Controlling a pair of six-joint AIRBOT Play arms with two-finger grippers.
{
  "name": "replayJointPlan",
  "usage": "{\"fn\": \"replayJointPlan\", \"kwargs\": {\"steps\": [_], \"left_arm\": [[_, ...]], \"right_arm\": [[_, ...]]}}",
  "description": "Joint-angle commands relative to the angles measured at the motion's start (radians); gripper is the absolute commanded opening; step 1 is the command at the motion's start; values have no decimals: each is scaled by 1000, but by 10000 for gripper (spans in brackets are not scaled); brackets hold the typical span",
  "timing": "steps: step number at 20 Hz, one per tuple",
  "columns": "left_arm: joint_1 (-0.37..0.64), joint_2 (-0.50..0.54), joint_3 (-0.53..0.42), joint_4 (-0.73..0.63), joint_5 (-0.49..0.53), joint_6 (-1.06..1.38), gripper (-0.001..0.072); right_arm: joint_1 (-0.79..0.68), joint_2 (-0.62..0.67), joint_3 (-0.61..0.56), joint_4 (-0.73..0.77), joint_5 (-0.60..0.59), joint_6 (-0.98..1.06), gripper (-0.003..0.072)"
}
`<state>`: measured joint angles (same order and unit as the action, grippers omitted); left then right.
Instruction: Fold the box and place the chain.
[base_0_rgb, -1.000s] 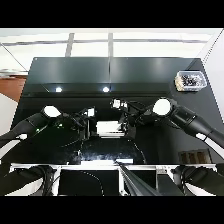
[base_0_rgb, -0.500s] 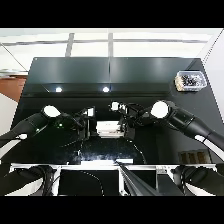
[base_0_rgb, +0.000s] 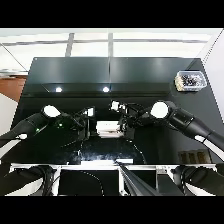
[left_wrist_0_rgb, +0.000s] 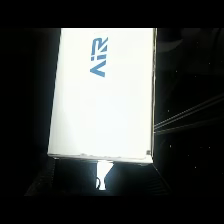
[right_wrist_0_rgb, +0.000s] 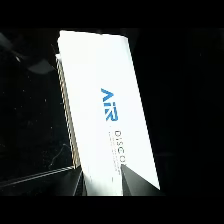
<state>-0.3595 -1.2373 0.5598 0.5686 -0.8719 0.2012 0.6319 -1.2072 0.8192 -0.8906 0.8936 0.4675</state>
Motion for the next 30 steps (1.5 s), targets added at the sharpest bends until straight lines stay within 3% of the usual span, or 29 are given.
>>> {"fn": "replayJointPlan", "kwargs": {"steps": [1, 24, 26, 30], "left_arm": [[0, 0, 0, 0, 0, 0, 294], [0, 0, 0, 0, 0, 0, 294], [0, 0, 0, 0, 0, 0, 294], [0, 0, 0, 0, 0, 0, 294]], "right_arm": [[1, -1, -5, -1, 6, 8, 240], [0, 9, -13, 0, 3, 28, 270], [0, 25, -13, -1, 0, 39, 431], [0, 47, -13, -1, -1, 50, 435]]}}
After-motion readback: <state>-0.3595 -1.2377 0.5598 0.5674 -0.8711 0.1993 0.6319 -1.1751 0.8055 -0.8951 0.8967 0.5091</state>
